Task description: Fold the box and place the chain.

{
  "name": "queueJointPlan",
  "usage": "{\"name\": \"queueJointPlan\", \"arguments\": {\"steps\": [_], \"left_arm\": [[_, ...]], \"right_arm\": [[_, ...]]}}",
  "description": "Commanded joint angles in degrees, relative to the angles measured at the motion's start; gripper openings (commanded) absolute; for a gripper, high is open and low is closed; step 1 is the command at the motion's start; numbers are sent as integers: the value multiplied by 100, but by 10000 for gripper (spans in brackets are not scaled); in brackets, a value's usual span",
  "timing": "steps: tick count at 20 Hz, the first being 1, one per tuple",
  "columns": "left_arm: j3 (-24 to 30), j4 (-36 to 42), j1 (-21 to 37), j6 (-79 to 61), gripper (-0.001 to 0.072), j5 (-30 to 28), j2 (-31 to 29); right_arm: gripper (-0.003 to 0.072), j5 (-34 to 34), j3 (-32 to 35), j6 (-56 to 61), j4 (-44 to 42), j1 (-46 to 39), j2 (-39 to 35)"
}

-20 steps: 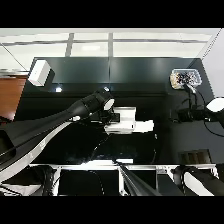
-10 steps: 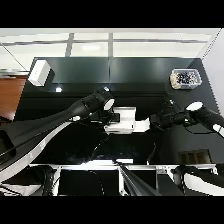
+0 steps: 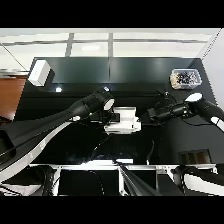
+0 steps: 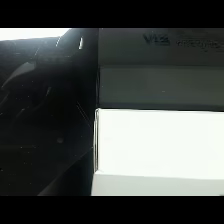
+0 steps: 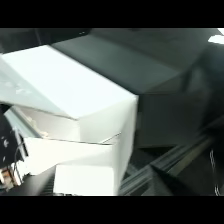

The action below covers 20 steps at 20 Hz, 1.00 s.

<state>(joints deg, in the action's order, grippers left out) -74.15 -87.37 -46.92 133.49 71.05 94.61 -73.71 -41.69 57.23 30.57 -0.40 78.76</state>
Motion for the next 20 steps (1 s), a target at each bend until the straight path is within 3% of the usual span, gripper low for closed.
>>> {"name": "queueJointPlan", "arguments": {"steps": [1, 7, 8, 9, 15, 16, 17, 20], "left_arm": [[-7, -2, 2, -2, 29, -2, 0], [-7, -2, 2, -2, 29, -2, 0], [-7, 0, 2, -2, 29, -2, 0], [-7, -2, 4, 0, 29, -2, 0], [-7, 0, 2, 0, 29, -2, 0], [-7, -2, 2, -2, 29, 0, 0], [-7, -2, 4, -2, 29, 0, 0], [-7, -2, 4, -2, 29, -4, 0]], "right_arm": [[527, -37, -105, 70, -9, 293, 7], [527, 684, -494, 704, 400, 1200, 7], [526, 804, -625, 1062, 704, 1381, 7], [469, 874, -748, 1394, 1036, 1530, 7], [468, 1259, -1180, 3209, 2872, 2424, 7], [449, 1318, -1193, 3558, 3233, 2586, 7], [355, 1362, -1196, 3864, 3591, 2747, 7], [355, 1432, -1211, 4769, 4387, 3217, 9]]}}
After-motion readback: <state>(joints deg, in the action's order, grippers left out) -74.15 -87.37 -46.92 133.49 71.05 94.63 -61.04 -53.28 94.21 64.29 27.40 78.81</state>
